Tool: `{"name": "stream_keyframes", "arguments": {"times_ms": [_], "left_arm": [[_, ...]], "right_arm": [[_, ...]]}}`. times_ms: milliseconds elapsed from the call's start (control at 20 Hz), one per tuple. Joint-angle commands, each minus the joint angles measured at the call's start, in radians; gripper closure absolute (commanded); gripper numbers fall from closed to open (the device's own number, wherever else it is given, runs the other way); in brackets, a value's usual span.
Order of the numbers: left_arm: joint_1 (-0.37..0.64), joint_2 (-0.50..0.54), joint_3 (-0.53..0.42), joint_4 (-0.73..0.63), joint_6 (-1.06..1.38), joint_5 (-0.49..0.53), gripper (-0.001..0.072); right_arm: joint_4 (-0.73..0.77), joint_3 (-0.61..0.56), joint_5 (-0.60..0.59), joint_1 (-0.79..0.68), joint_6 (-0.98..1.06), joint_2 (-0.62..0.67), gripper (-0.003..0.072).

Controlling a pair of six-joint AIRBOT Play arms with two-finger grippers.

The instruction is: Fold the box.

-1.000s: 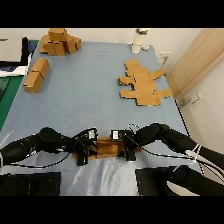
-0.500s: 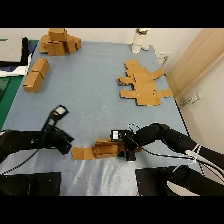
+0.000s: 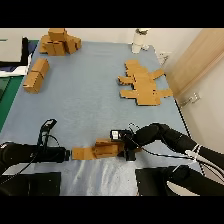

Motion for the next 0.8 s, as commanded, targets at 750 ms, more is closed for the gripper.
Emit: {"name": "stream_keyframes", "arguments": {"times_ms": [750], "left_arm": [[-0.266,-0.227,0.095,-0.218,0.037,0.280,0.0696]], "right_arm": [[0.000,0.000,0.000,0.000,0.000,0.000,0.0189]]}}
